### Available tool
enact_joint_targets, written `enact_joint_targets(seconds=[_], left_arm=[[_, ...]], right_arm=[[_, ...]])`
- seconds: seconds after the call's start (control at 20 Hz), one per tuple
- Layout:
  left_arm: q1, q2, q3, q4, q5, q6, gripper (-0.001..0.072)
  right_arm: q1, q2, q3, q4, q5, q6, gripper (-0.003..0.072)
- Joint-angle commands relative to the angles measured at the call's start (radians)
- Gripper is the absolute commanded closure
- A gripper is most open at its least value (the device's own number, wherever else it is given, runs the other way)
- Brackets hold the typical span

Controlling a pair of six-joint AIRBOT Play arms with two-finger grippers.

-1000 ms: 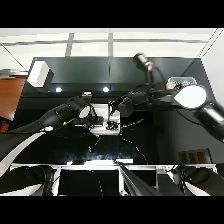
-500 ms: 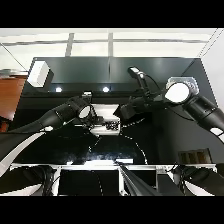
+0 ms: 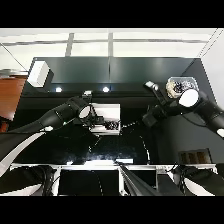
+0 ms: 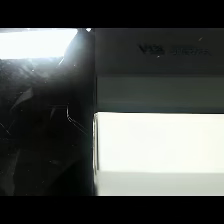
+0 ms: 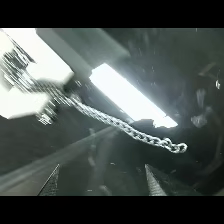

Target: Fold the box and place the chain.

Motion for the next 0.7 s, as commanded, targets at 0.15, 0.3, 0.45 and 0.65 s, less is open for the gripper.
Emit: enact_joint_targets(seconds=[0.15,0.3,0.45,0.65], left_arm=[[0.000,0.000,0.001,0.000,0.001,0.000,0.0676],[0.000,0.000,0.001,0.000,0.001,0.000,0.0676],[0.000,0.000,0.001,0.000,-0.002,0.000,0.0676],[0.000,0.000,0.001,0.000,-0.002,0.000,0.0676]], right_arm=[[0.143,-0.002,-0.205,-0.007,-0.407,-0.248,0.0087],[0.219,-0.021,-0.207,-0.011,-0.512,-0.312,0.0088],[0.234,-0.037,-0.207,-0.011,-0.524,-0.322,0.0088],[0.234,-0.043,-0.207,-0.014,-0.524,-0.322,0.0089]])
